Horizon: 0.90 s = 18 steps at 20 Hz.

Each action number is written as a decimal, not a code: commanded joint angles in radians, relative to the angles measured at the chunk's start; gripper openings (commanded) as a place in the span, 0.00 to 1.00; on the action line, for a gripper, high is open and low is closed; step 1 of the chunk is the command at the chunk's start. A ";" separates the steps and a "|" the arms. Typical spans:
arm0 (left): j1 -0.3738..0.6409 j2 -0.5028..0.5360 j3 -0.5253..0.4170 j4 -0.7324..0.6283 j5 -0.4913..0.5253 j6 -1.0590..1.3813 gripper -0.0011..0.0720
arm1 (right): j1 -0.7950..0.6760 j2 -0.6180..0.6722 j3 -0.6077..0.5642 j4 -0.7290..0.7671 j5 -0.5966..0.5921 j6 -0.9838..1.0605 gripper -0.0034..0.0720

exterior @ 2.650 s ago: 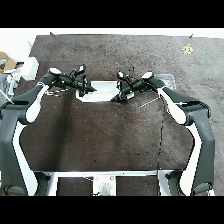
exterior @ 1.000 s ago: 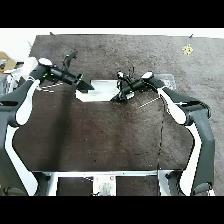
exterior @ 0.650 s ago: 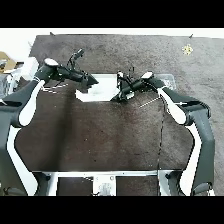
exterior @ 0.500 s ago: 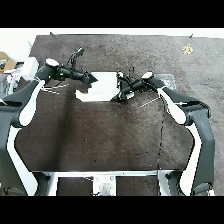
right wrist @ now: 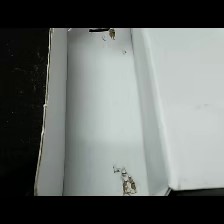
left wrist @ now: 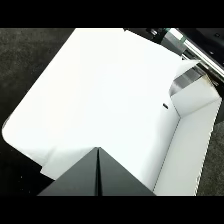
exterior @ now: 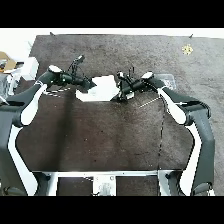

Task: Fold the box and place the chain.

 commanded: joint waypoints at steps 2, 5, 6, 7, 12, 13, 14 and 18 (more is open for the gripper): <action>0.000 0.003 -0.015 -0.002 0.021 0.007 0.03 | 0.001 0.000 0.001 0.000 0.000 -0.003 0.63; 0.000 0.012 0.044 0.000 0.010 0.006 0.03 | 0.001 0.000 0.001 0.000 0.000 -0.003 0.63; 0.000 0.020 0.069 0.005 -0.013 0.005 0.03 | 0.001 0.000 0.001 0.000 0.000 -0.003 0.63; 0.000 0.036 0.091 0.015 -0.034 0.005 0.03 | 0.001 0.000 0.001 0.000 0.000 -0.003 0.63; 0.000 0.172 0.145 0.244 -0.082 0.006 0.03 | 0.001 0.000 0.001 0.000 0.000 -0.003 0.63; 0.000 0.203 0.145 0.308 -0.095 0.006 0.03 | 0.001 0.000 0.001 0.000 0.000 -0.003 0.63; 0.000 0.230 0.145 0.375 -0.117 0.006 0.03 | 0.001 0.000 0.001 0.000 0.000 -0.003 0.63; 0.000 0.248 0.130 0.509 -0.230 0.014 0.78 | 0.001 0.000 0.001 0.000 0.000 -0.003 0.63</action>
